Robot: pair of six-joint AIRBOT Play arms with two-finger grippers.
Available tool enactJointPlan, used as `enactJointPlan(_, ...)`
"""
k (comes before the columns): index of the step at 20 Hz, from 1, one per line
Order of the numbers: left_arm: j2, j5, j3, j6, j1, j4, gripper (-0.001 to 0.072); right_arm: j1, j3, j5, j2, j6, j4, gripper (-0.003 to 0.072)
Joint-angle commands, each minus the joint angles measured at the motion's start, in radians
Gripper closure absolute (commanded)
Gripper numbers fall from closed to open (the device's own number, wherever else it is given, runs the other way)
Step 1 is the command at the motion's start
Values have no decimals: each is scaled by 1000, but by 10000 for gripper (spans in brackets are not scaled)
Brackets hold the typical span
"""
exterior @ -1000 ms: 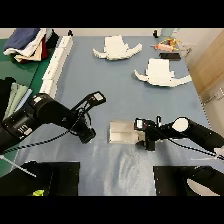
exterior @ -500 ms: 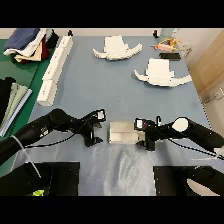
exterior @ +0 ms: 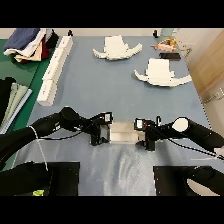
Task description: Fold the box.
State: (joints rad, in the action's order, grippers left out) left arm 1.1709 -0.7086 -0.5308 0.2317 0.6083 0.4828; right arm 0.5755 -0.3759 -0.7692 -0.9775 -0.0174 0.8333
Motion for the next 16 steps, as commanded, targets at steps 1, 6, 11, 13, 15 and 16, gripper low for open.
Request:
enactJointPlan(1,13,-31,-4,40,15,-23,14,0,-1,0,0,0,0,168)
enactJointPlan(6,14,-32,-3,32,16,-35,14,0,-1,0,0,0,0,168)
enactJointPlan(11,51,-9,-3,11,54,-40,14,0,-1,0,0,0,0,168)
enactJointPlan(13,60,27,-3,11,71,-49,15,0,-1,0,0,0,0,168)
enactJointPlan(15,62,38,-3,11,71,-57,15,0,-1,0,0,-1,0,168)
enactJointPlan(16,62,38,-3,11,71,-56,15,0,-1,0,0,0,0,168)
